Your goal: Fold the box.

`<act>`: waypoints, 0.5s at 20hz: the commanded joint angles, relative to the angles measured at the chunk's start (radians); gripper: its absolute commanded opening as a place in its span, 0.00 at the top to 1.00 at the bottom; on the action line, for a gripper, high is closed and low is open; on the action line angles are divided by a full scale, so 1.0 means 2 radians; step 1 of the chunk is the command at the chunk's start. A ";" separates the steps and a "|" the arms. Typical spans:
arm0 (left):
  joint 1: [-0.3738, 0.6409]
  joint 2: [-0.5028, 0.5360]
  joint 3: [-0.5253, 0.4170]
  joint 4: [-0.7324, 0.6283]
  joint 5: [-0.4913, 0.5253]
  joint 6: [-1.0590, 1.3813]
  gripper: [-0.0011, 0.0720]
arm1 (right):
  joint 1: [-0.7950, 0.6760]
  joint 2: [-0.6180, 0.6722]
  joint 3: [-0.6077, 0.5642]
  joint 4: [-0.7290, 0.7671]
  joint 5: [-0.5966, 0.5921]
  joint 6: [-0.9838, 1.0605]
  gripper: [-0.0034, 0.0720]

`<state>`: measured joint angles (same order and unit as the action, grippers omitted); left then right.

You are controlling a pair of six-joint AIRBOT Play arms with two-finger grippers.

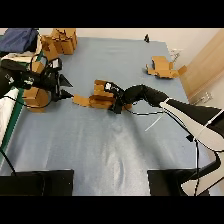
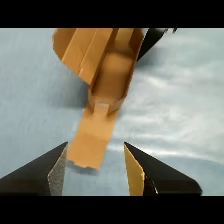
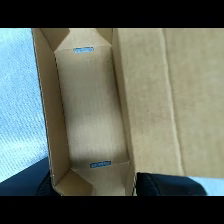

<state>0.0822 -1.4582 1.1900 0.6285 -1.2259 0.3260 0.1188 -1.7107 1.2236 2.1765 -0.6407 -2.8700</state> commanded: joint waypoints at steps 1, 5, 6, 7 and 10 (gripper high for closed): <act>-0.025 -0.029 -0.030 -0.014 0.092 0.103 0.24 | 0.001 0.000 0.000 0.001 -0.002 0.001 0.29; -0.078 -0.060 -0.027 -0.013 0.161 0.109 0.24 | 0.001 0.000 0.000 0.001 -0.009 0.001 0.29; -0.091 -0.065 -0.022 -0.008 0.151 0.120 0.24 | 0.000 0.000 0.000 0.000 -0.010 0.001 0.29; -0.101 -0.068 -0.018 -0.007 0.146 0.124 0.24 | 0.000 0.000 0.000 0.000 -0.010 0.000 0.29; -0.123 -0.073 -0.011 -0.007 0.140 0.123 0.24 | 0.000 0.000 0.000 0.000 -0.009 0.000 0.29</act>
